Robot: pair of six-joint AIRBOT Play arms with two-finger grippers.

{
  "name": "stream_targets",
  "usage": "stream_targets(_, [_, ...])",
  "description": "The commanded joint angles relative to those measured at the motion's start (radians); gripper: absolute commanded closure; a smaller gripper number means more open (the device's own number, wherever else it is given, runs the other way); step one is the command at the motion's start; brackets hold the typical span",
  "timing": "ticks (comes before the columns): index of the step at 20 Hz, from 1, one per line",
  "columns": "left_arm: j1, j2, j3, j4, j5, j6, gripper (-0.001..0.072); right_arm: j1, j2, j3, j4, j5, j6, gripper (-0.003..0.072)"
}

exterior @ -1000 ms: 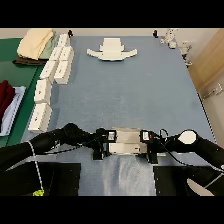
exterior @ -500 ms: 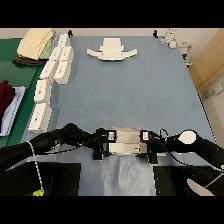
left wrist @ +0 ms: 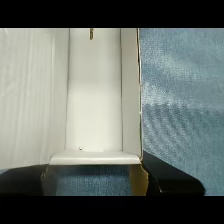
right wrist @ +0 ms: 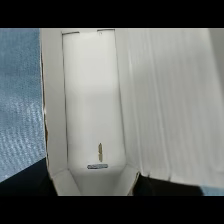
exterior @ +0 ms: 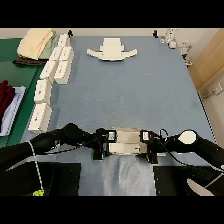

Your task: Fold the box.

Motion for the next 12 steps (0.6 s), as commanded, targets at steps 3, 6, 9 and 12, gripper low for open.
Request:
stream_targets(3, [0.001, 0.0, 0.0, 0.0, 0.0, 0.0, 0.0182, 0.0, -0.001, 0.001, 0.021, -0.011, 0.001, 0.0116])
stream_targets(6, [0.001, 0.0, 0.0, 0.0, 0.0, 0.0, 0.0182, 0.0, 0.001, 0.001, 0.024, -0.013, 0.106, -0.0034])
stream_targets(9, [0.001, 0.0, 0.0, 0.0, 0.0, 0.0, 0.0182, 0.0, 0.002, 0.021, -0.019, -0.012, 0.188, -0.0034])
stream_targets(12, [0.001, 0.0, 0.0, 0.0, 0.0, 0.0, 0.0182, 0.0, 0.008, 0.055, -0.127, 0.034, 0.319, -0.0034])
